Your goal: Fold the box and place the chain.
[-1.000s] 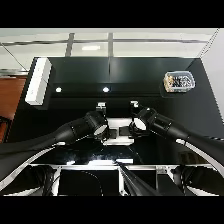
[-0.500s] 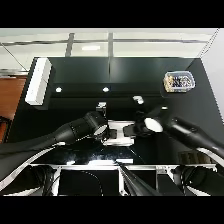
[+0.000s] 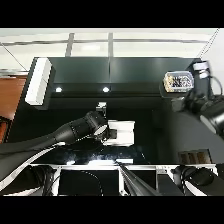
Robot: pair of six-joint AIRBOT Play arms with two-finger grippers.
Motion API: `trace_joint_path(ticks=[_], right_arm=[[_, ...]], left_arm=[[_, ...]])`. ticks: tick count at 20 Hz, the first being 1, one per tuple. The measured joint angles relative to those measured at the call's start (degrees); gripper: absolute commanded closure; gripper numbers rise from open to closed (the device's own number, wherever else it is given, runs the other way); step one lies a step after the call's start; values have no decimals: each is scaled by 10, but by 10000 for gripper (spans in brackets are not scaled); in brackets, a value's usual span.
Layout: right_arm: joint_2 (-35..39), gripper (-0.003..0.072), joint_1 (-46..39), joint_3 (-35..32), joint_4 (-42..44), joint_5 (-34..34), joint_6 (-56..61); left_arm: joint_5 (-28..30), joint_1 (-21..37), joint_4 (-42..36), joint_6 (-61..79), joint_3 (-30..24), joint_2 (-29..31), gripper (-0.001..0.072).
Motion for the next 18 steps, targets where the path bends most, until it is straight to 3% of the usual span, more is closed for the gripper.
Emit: trace_joint_path(ticks=[4, 7, 8, 9, 10, 14, 18], right_arm=[[-96, 331, -149, 32, 12, -162, 50], [-226, 330, -213, 142, 72, -193, 26], [-273, 329, -226, 194, 91, -178, 13], [-324, 249, -237, 252, 109, -148, 1], [-372, 78, -245, 311, 124, -111, -7], [-510, 57, -269, 476, 188, 4, -29], [-574, 59, -295, 535, 257, 52, -26]], left_arm=[[0, 0, 0, 0, 0, 0, 683], [0, 0, 0, 0, 0, 0, 683], [0, 0, 0, 0, 0, 0, 683], [0, 0, 0, 0, 0, 0, 683], [0, 0, 0, 0, 0, 0, 683], [0, 0, 0, 0, 0, 0, 683], [0, 0, 0, 0, 0, 0, 683]])
